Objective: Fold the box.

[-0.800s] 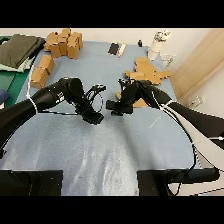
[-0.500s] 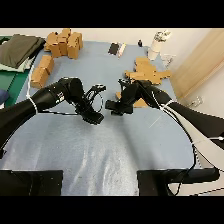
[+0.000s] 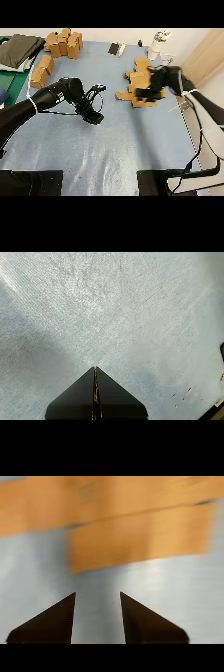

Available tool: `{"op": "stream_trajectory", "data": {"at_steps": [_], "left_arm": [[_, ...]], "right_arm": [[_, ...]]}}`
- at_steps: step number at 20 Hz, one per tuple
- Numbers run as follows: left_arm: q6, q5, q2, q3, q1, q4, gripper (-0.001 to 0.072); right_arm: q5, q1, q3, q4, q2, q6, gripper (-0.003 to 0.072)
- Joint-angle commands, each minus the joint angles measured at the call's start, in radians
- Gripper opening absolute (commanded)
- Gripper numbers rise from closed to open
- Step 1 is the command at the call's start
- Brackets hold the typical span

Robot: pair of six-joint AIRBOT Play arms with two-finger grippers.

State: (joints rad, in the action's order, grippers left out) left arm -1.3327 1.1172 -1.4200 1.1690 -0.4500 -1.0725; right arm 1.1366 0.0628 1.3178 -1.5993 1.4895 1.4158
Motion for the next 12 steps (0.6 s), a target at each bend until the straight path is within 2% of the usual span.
{"op": "stream_trajectory", "data": {"at_steps": [1, 4, 5, 10, 12], "left_arm": [[0.000, -0.005, 0.000, -0.001, 0.001, 0.000, 0.0014], [0.000, -0.060, 0.000, 0.000, 0.001, 0.001, 0.0014], [0.000, -0.080, 0.000, 0.000, 0.001, 0.001, 0.0014], [0.000, -0.089, 0.000, 0.000, 0.001, 0.006, 0.0014], [0.000, -0.088, 0.000, 0.000, 0.001, 0.026, 0.0014]], "right_arm": [[-0.094, -0.296, 0.058, -0.039, 0.072, 0.233, 0.0440], [-0.095, -0.545, 0.192, -0.521, 0.227, 0.495, 0.0441], [-0.084, -0.592, 0.237, -0.612, 0.275, 0.545, 0.0440], [0.037, -0.629, 0.440, -0.676, 0.478, 0.633, 0.0440], [0.059, -0.616, 0.481, -0.685, 0.518, 0.648, 0.0440]]}}
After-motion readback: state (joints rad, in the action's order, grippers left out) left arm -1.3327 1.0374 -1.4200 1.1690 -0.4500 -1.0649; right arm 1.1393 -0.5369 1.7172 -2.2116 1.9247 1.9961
